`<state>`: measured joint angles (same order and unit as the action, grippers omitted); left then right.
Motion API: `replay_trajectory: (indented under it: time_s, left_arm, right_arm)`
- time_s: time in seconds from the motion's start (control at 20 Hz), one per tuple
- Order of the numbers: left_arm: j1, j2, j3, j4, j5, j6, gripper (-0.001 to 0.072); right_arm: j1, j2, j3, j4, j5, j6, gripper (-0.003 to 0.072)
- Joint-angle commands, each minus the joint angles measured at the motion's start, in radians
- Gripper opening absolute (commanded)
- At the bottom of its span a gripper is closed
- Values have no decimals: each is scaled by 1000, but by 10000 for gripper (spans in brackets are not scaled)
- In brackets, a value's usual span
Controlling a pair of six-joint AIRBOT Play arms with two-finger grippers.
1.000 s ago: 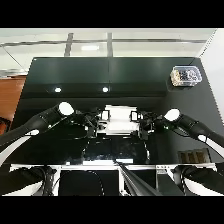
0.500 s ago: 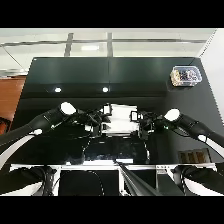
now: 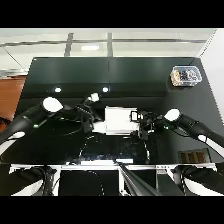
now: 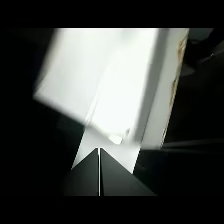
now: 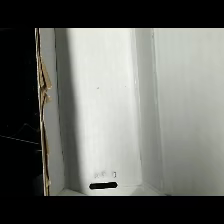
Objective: Fold the box and place the chain.
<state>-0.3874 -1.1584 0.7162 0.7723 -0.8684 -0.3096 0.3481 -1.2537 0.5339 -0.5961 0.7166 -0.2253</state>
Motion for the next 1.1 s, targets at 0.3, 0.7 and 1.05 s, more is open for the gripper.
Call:
replay_trajectory:
  time_s: [0.3,0.7,1.05]
  left_arm:
    - [488,-54,-129,-63,-283,-864,29]
    - [263,-310,-117,-344,-204,-722,27]
    - [199,-327,-37,-344,-263,-684,28]
  right_arm:
    - [1,0,0,0,0,0,181]
    - [1,0,0,0,0,0,181]
    - [1,-1,0,0,0,0,181]
